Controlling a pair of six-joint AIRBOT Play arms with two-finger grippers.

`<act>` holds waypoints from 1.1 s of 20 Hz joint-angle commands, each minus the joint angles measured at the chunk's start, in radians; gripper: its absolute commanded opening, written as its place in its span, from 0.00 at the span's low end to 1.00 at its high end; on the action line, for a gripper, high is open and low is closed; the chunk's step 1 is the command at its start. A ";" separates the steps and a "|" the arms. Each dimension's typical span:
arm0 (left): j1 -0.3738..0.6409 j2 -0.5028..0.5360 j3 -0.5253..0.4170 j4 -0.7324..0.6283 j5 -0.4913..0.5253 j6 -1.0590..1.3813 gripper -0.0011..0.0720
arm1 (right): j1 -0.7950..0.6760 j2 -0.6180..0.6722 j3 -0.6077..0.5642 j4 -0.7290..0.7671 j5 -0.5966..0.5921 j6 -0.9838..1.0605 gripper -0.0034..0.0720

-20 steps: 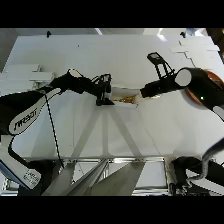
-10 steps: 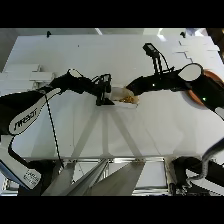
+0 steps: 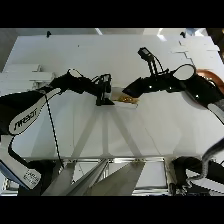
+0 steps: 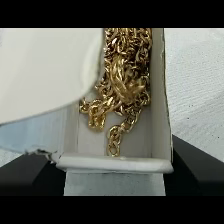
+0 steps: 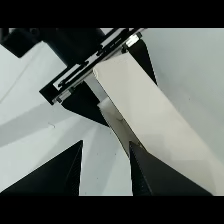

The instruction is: Fold the box and place the chain.

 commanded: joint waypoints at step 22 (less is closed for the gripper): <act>0.001 0.000 0.001 0.000 0.000 0.000 0.42 | -0.238 -0.063 -0.140 -0.230 0.060 -0.541 0.44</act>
